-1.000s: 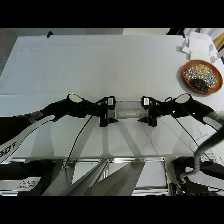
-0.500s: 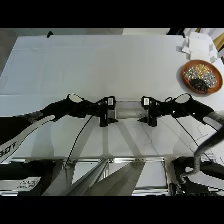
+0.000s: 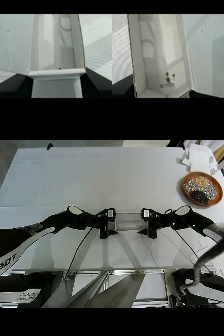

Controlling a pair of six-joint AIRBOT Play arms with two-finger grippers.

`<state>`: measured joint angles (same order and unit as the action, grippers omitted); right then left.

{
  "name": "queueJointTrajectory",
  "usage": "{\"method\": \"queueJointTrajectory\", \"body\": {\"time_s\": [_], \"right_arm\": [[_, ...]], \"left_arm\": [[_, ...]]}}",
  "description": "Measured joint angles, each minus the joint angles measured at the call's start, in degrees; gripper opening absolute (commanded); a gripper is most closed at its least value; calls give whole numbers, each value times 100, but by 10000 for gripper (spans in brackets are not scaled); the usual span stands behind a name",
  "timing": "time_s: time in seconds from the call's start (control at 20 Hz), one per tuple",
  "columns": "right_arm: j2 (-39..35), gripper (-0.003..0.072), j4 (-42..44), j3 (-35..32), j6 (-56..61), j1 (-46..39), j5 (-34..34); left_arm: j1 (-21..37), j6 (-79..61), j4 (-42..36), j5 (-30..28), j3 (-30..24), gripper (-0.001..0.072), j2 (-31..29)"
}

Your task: Fold the box and place the chain.

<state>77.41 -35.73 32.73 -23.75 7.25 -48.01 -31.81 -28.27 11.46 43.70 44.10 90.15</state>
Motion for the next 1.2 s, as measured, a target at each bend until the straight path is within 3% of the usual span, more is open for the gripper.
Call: {"method": "queueJointTrajectory", "body": {"time_s": [0.2,0.5,0.65,0.7,0.75,0.8,1.0,1.2], "right_arm": [[-190,594,-50,-2,328,-238,11],[-916,585,-503,0,933,-826,-529],[-1244,407,-660,-2,1220,-942,-981],[-1340,301,-601,-2,1281,-966,-1126],[-1436,102,-433,-2,1329,-977,-1279],[-1504,21,-234,-2,1353,-984,-1427],[-1626,21,761,-2,1294,-638,-1521],[-1554,18,1659,-4,1241,306,0]], "left_arm": [[0,22,-24,-48,0,251,0],[2,-4,15,11,2,251,0],[2,-4,13,15,2,251,0],[2,-2,13,17,2,251,0],[2,-2,13,20,2,251,0],[2,-2,13,24,2,251,0],[2,-2,13,26,2,251,0],[2,0,11,28,2,251,0]]}}
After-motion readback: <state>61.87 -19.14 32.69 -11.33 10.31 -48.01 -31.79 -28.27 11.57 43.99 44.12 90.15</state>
